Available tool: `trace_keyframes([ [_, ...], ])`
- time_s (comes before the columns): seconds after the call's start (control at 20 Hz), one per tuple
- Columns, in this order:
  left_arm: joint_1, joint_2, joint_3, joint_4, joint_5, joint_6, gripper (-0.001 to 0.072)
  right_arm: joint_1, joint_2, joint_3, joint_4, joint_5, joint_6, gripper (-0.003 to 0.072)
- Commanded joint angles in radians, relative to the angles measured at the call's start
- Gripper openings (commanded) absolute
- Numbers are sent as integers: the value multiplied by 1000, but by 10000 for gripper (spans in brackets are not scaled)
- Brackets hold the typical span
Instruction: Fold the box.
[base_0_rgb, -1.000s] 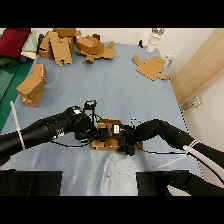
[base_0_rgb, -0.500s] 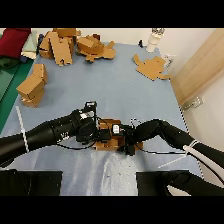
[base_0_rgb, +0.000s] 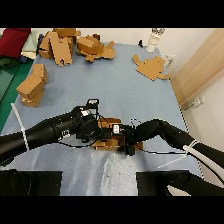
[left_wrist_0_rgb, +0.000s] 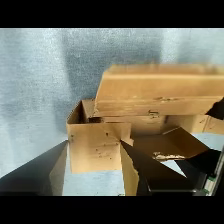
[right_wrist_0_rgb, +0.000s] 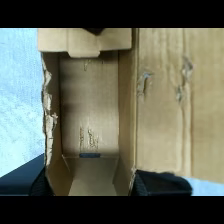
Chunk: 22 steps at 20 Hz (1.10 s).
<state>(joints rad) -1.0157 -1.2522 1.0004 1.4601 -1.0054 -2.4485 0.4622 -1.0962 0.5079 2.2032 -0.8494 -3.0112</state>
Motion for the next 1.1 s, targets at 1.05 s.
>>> trace_keyframes([
  [1.05, 13, -68, -96, -100, 70, 91, 344, 1, 0, 0, 0, 2, 0, 521],
])
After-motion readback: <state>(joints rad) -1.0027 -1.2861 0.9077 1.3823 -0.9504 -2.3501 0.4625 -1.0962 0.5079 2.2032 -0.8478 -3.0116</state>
